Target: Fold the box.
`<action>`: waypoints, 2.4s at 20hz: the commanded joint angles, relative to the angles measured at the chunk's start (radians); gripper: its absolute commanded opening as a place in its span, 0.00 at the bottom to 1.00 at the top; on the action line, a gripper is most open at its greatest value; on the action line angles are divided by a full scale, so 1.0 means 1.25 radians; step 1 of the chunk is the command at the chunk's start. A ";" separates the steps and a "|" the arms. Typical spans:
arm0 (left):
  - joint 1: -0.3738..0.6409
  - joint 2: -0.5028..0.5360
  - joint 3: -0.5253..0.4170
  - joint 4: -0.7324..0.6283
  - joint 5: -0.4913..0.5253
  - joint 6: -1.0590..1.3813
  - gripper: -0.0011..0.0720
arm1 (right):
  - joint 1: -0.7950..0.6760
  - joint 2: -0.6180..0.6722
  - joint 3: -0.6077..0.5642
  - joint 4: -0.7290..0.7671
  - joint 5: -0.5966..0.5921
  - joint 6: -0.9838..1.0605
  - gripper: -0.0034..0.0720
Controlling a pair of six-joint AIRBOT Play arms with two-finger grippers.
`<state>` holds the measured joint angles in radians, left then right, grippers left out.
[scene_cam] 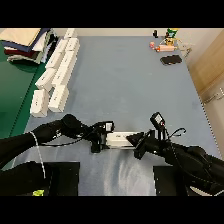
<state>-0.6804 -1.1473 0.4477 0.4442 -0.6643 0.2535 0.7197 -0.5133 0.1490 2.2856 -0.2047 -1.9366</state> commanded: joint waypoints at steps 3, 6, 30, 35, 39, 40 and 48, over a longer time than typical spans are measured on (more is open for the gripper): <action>0.001 -0.001 0.000 0.000 0.000 0.000 0.58 | 0.046 -0.078 -0.009 -0.001 0.052 0.006 0.05; 0.001 -0.001 0.000 0.000 0.000 0.000 0.58 | 0.050 -0.133 -0.009 -0.001 0.052 0.007 0.05; 0.001 -0.001 0.000 0.000 0.000 0.000 0.58 | 0.074 -0.100 0.009 -0.021 -0.005 0.008 0.05; 0.001 -0.001 0.000 0.000 0.000 0.000 0.58 | 0.073 -0.005 0.011 -0.045 0.005 0.008 0.07; 0.001 -0.001 0.000 0.000 0.000 0.000 0.58 | 0.073 0.025 0.011 -0.046 0.041 0.008 0.07; 0.001 -0.001 0.000 0.000 0.000 0.000 0.58 | 0.073 0.025 0.011 -0.054 0.044 0.008 0.07; 0.001 -0.001 0.000 -0.001 0.001 0.000 0.58 | 0.071 0.022 0.011 -0.066 0.073 0.067 0.07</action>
<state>-0.6804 -1.1473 0.4477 0.4438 -0.6647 0.2539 0.8093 -0.4877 0.1623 2.2082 -0.1421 -1.9026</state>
